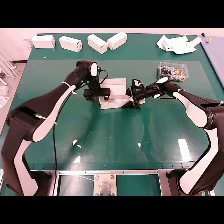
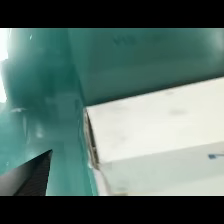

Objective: Fold the box and place the chain.

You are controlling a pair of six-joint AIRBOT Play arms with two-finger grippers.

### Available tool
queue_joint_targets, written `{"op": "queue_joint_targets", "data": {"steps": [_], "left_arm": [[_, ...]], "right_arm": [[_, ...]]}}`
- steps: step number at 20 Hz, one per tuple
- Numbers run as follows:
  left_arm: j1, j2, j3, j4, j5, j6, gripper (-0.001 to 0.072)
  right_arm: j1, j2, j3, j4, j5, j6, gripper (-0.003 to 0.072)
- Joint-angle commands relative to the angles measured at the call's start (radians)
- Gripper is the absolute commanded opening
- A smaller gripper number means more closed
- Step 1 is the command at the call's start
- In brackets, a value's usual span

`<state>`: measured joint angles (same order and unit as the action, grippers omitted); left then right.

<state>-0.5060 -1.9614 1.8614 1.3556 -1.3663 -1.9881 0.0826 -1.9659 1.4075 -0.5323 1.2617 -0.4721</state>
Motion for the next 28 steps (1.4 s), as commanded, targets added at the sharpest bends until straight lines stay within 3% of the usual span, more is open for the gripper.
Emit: {"op": "queue_joint_targets", "data": {"steps": [1,6,7,9,10,11,15,17,28], "left_arm": [[-0.011,-0.014,0.014,0.0,-0.015,0.003,0.0663],[-0.024,-0.023,0.019,0.015,-0.006,-0.025,0.0645],[-0.024,-0.023,0.019,0.02,-0.006,-0.032,0.0584],[-0.024,-0.023,0.019,0.026,-0.006,-0.036,0.058],[-0.024,-0.023,0.019,0.026,0.0,-0.037,0.0404],[-0.024,-0.023,0.019,0.026,0.006,-0.036,0.0283],[-0.024,-0.024,0.019,0.024,0.031,-0.036,0.0246],[-0.024,-0.036,0.022,0.014,0.024,-0.037,0.0022],[-0.021,-0.076,0.122,-0.016,-0.025,-0.023,0.0024]], "right_arm": [[0.001,0.0,0.0,0.0,0.0,0.0,0.0335],[0.001,0.0,0.0,0.0,0.0,0.0,0.0335],[0.001,0.0,0.0,0.0,0.0,0.0,0.0335],[0.001,0.0,0.0,0.0,0.0,0.0,0.0335],[0.001,0.0,0.0,0.0,0.0,0.0,0.0335],[0.001,0.0,0.0,0.0,0.0,0.0,0.0335],[0.001,0.0,0.0,0.0,0.0,0.0,0.0335],[0.001,0.0,0.0,0.0,0.0,0.0,0.0335],[0.001,0.0,0.0,0.0,0.0,0.0,0.0335]]}}
